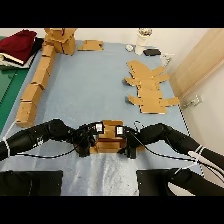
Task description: Fold the box.
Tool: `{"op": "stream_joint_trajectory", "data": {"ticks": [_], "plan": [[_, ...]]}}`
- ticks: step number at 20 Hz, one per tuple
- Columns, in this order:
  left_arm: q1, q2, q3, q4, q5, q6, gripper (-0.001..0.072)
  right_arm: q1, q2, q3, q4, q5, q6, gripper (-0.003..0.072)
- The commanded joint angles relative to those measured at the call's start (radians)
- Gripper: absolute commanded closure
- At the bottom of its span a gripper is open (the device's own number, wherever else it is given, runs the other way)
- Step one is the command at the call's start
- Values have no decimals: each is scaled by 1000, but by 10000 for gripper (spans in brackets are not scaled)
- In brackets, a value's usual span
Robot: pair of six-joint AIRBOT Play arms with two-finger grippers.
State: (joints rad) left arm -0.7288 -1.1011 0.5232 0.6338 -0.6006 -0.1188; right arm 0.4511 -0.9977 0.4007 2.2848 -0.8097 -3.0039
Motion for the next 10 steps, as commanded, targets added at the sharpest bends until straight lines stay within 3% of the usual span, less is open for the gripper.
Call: {"op": "stream_joint_trajectory", "data": {"ticks": [1, 10], "plan": [[-1, -1, 0, -59, -1, 27, 605, -1, 0, 1, 1, 0, 1, 179], [-47, -35, -1, -126, 62, 53, 606, 0, 0, 1, 1, 0, 1, 179]]}}
